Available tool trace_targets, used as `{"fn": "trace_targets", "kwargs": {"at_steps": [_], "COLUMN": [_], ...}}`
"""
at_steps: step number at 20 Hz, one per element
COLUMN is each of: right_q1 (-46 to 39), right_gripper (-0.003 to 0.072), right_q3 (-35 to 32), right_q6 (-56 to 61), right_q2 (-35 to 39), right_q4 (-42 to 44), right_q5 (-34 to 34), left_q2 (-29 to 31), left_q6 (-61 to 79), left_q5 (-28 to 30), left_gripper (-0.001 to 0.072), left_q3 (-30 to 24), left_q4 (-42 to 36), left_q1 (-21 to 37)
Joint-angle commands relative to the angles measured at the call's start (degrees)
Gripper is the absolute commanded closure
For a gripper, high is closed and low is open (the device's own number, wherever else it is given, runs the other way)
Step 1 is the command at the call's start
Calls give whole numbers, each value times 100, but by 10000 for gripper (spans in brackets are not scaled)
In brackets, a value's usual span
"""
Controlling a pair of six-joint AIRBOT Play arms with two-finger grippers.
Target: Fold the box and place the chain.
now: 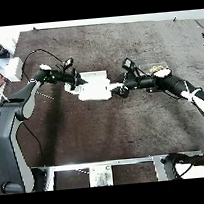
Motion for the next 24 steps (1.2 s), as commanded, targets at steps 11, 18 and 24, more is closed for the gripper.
{"fn": "trace_targets", "kwargs": {"at_steps": [11, 18, 24], "right_q1": [1078, 1239, 1235], "right_gripper": [122, 123, 183], "right_q3": [2, 168, 173], "right_q6": [-310, -284, -269], "right_q2": [-662, -861, -413], "right_q4": [-1338, -1443, -1438], "right_q5": [-1541, -2463, -2734], "left_q2": [-4, -4, -4], "left_q6": [4, 4, 4], "left_q5": [17, 37, 35], "left_gripper": [699, 698, 698], "left_q3": [-2, -2, -2], "left_q4": [-11, -11, -11], "left_q1": [2, 2, 2]}}
